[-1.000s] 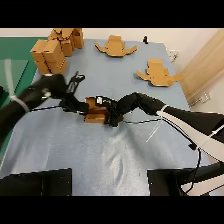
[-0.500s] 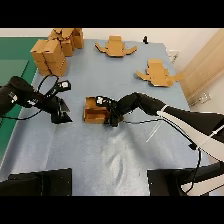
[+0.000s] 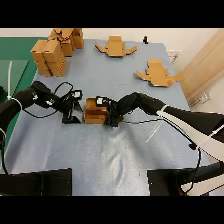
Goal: Fold the box.
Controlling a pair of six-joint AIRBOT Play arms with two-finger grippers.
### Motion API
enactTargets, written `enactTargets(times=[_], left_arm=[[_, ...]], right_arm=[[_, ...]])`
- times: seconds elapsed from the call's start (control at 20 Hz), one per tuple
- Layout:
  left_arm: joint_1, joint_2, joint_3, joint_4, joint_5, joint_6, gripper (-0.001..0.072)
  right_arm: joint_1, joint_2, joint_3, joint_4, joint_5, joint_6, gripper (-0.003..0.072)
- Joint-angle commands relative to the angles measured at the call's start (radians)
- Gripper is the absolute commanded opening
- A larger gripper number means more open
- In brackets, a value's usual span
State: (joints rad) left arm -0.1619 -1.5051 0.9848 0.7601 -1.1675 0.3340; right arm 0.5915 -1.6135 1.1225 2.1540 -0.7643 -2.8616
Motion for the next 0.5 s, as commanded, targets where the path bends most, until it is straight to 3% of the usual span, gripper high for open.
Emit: enactTargets(times=[0.0, 0.45], left_arm=[[-0.035, -0.019, 0.008, -0.008, 0.037, 0.016, 0.0686], [-0.081, -0.035, 0.008, -0.042, 0.044, 0.006, 0.0686]], right_arm=[[0.001, 0.0, -0.001, 0.0, -0.004, 0.0, 0.0344], [0.001, 0.0, -0.001, 0.0, -0.004, 0.0, 0.0344]])
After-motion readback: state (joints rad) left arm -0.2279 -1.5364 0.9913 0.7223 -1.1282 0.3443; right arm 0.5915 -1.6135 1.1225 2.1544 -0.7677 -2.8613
